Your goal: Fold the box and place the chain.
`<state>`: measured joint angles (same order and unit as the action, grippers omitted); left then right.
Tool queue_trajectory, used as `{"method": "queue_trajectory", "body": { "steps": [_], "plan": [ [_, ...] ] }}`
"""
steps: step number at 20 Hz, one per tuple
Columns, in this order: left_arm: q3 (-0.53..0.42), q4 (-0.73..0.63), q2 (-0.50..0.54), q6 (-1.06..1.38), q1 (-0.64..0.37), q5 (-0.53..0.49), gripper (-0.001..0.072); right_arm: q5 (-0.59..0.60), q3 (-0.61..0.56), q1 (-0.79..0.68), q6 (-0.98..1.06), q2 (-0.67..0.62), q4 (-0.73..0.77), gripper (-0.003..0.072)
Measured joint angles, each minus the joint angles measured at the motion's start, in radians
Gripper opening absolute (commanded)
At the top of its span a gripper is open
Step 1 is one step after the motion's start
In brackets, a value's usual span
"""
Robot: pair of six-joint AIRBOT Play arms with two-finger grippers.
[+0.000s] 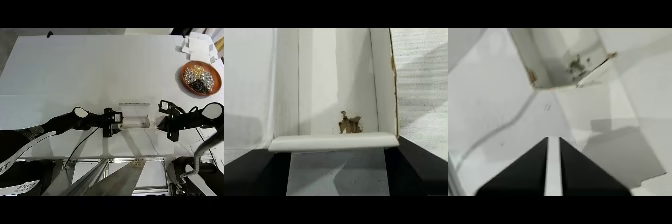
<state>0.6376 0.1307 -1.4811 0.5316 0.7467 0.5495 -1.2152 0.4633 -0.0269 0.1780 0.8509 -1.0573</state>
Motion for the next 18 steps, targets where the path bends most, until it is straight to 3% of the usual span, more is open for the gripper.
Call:
{"method": "queue_trajectory", "body": {
  "steps": [4,8,15,18],
  "plan": [
    [0.000,0.000,0.000,0.000,0.000,0.000,0.0320,0.011,0.000,0.014,-0.085,-0.001,-0.047,0.0260],
    [0.000,0.000,0.000,0.000,0.000,0.000,0.0320,0.059,0.001,0.127,-0.153,0.027,-0.073,0.0161],
    [0.000,0.000,0.000,0.000,0.000,0.000,0.0320,0.122,0.001,0.230,-0.098,0.027,-0.186,0.0156],
    [0.000,0.000,0.000,0.000,0.000,0.000,0.0320,0.153,0.001,0.233,-0.072,0.024,-0.156,0.0156]
  ]
}}
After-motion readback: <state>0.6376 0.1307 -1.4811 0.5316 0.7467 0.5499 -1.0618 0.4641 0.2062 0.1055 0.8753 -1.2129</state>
